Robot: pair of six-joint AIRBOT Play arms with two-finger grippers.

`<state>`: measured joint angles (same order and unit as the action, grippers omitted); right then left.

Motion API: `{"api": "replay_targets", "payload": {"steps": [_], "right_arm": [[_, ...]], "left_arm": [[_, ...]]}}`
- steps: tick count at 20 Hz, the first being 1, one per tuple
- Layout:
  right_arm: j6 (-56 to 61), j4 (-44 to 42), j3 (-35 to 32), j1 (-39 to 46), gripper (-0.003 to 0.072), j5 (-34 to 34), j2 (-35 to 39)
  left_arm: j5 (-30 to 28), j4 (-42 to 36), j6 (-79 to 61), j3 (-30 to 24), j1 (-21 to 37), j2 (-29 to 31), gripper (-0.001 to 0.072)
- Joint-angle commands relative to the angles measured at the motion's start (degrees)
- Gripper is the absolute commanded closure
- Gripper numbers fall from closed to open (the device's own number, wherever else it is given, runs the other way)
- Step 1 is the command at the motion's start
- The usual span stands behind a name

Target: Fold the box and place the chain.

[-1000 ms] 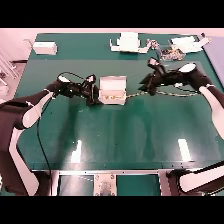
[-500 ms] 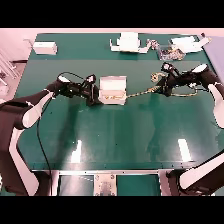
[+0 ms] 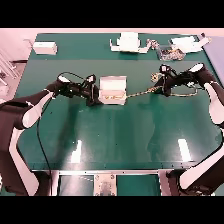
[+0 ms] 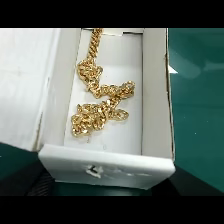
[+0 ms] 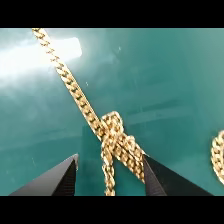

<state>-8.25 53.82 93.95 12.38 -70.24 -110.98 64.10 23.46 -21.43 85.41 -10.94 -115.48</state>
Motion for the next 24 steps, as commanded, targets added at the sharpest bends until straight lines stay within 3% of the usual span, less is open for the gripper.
{"api": "replay_targets", "payload": {"steps": [1, 4, 9, 12, 14, 19, 22, 24], "right_arm": [[-1.5, -0.8, 0.2, -0.9, 0.0195, -0.1, -0.4], [-1.4, -0.8, 0.7, -1.2, 0.0199, -0.1, -1.9], [-0.9, 2.1, 0.8, -1.2, 0.0273, 1.0, -3.0], [-0.7, 3.3, 0.8, -1.2, 0.0446, 1.4, -3.1], [2.1, 3.2, 0.8, -1.2, 0.0677, 2.2, -3.1], [5.9, -2.5, 0.8, -2.2, 0.0677, 0.3, -1.2], [5.9, -11.5, 0.8, -3.2, 0.0678, -1.4, 3.4], [6.6, -12.4, 0.8, -4.2, 0.0678, -1.5, 6.8]], "left_arm": [[0.0, 0.0, 0.0, 0.0, 0.0, 0.0, 0.0372], [0.0, 0.0, 0.0, 0.0, 0.0, 0.0, 0.0371], [0.0, 0.0, 0.0, 0.0, 0.0, 0.0, 0.0371], [0.0, 0.0, 0.0, 0.0, 0.0, 0.0, 0.0371], [0.0, 0.0, 0.0, 0.0, 0.0, 0.0, 0.0371], [0.0, 0.0, 0.0, 0.0, 0.0, 0.0, 0.0371], [0.0, 0.0, 0.0, 0.0, 0.0, 0.0, 0.0371], [0.0, 0.0, 0.0, 0.0, 0.0, 0.0, 0.0371]]}}
